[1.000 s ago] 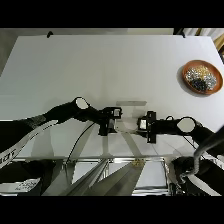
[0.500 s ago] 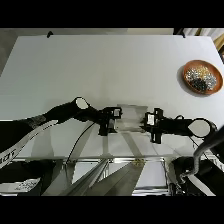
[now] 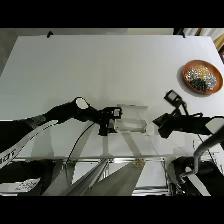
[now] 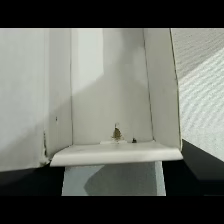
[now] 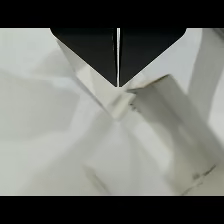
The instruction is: Fold the box and place the chain.
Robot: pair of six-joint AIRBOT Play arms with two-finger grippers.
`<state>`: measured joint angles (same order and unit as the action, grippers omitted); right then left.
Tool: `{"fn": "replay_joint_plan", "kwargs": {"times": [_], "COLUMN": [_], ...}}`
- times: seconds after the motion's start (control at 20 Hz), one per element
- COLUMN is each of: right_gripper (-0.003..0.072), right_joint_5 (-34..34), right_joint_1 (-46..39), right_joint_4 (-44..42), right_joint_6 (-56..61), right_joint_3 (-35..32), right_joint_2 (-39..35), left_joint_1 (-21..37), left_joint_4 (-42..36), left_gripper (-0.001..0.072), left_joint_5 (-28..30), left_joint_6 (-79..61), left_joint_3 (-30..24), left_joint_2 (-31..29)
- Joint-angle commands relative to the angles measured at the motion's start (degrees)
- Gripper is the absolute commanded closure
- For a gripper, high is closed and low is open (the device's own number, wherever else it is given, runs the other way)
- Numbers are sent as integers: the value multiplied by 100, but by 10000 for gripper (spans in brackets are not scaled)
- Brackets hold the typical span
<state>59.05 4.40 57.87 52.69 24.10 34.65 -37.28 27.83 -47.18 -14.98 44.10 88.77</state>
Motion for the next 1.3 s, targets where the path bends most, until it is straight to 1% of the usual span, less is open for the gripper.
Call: {"fn": "replay_joint_plan", "kwargs": {"times": [0.0,0.1,0.2,0.3,0.45,0.55,0.75,1.0,1.25], "right_gripper": [670,670,670,670,671,672,672,671,672], "right_joint_5": [212,468,501,481,435,457,420,413,170], "right_joint_1": [-844,-1147,-1250,-1246,-1019,-739,-417,-284,-284], "right_joint_4": [667,905,1163,1366,1163,977,892,435,439], "right_joint_6": [2212,2544,2704,2809,2761,2483,2481,2177,2109], "right_joint_3": [129,125,122,116,70,63,48,48,22], "right_joint_2": [-26,85,332,730,1303,1572,2096,2149,2236], "left_joint_1": [4,4,4,4,4,4,4,4,4], "left_joint_4": [2,2,2,2,2,2,2,2,2], "left_gripper": [313,313,313,313,313,313,313,313,313], "left_joint_5": [0,0,0,0,0,0,0,0,0], "left_joint_6": [0,0,0,0,0,0,0,0,0], "left_joint_3": [7,7,7,7,7,7,7,7,7], "left_joint_2": [-4,-4,-4,-4,-4,-4,-4,-4,-4]}}
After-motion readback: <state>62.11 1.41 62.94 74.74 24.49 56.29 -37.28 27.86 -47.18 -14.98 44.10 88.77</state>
